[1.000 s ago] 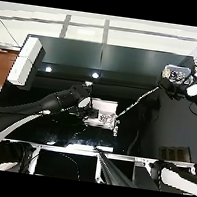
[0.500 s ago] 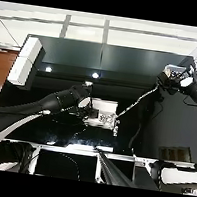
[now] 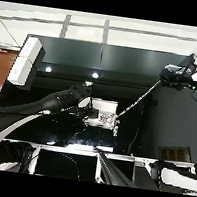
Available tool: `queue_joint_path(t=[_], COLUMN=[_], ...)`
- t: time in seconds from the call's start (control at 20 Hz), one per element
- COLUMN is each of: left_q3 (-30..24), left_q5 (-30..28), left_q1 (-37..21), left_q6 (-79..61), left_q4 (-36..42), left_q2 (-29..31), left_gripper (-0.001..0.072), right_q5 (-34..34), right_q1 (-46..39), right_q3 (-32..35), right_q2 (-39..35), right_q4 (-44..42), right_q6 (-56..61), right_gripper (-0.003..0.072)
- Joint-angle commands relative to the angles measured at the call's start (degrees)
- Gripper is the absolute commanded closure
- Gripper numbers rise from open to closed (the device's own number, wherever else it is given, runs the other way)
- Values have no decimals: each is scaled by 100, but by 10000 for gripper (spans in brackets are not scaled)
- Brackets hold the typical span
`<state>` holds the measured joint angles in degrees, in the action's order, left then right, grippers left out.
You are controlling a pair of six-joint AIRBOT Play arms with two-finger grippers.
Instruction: Fold the box and place the chain.
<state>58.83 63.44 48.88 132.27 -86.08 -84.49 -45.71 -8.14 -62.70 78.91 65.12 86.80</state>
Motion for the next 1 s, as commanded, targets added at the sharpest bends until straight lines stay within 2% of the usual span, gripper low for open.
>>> queue_joint_path(t=[0.0, 0.25, 0.45, 0.6, 0.95], left_q3=[-2, -2, -2, -2, -2], left_q5=[4, 4, 4, 4, 4], left_q1=[0, 0, 0, 0, 0], left_q6=[0, -2, -2, -2, -2], left_q4=[0, 0, -2, -2, 0], left_q2=[-2, -2, -2, -4, -4], left_gripper=[676, 676, 676, 676, 676], right_q5=[-1416, -3093, -3810, -3827, -2857], right_q1=[-7, 0, 363, 1069, 2752], right_q3=[-22, -17, 63, 177, 894], right_q2=[-1290, -2927, -3488, -3530, -3390], right_q4=[-63, -535, -962, -1434, -2044], right_q6=[-758, -824, -822, -820, -730], right_gripper=[647, 647, 647, 647, 647])
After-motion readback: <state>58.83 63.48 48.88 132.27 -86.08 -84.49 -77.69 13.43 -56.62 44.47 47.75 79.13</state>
